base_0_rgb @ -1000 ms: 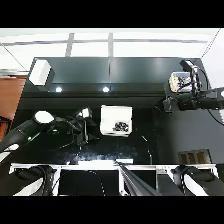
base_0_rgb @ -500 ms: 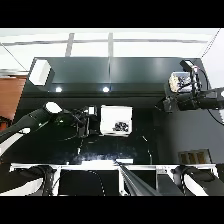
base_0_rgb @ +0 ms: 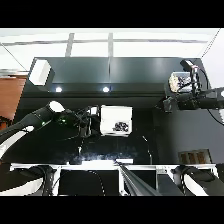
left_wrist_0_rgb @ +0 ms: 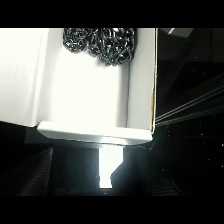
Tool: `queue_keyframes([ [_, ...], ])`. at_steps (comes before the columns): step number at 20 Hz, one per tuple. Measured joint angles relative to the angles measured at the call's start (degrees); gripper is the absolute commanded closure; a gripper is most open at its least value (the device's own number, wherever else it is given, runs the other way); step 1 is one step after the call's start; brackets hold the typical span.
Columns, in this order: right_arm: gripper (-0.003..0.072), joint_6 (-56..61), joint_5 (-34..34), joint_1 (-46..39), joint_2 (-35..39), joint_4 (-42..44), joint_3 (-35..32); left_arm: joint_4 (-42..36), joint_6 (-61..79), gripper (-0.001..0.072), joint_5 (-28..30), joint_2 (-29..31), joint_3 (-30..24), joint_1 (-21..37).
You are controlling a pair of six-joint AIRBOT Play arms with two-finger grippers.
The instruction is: Fold the box and place the chain.
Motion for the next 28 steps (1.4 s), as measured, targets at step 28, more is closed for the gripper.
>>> queue_keyframes([
  [28,0.0309,-0.3,-1.2,0.0,-0.1,0.0,0.0,-2.9,0.0,0.0209,2.2,-0.4,0.5,-3.1],
])
